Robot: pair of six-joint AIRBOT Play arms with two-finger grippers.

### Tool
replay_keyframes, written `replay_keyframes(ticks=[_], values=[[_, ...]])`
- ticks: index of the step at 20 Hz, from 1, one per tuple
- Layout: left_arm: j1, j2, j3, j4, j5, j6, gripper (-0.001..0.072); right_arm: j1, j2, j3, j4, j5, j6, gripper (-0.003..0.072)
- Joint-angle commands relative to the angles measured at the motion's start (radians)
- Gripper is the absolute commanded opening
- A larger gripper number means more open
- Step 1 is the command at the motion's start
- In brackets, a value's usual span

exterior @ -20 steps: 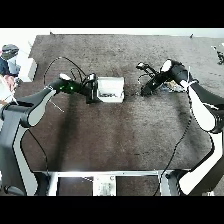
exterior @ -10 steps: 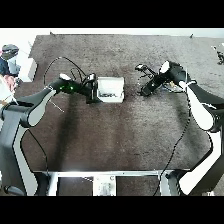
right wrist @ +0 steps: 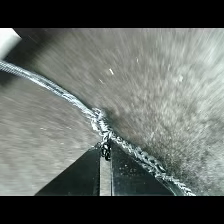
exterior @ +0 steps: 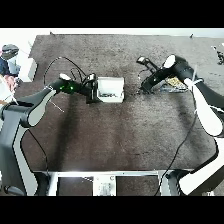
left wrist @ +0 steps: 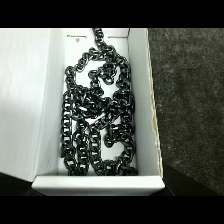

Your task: Fold the box and place the chain.

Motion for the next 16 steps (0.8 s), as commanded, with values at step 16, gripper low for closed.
replay_keyframes(ticks=[16], values=[[0.000,0.000,0.001,0.000,0.000,0.000,0.0485,0.378,0.251,0.145,0.035,-0.108,0.054,0.0009]])
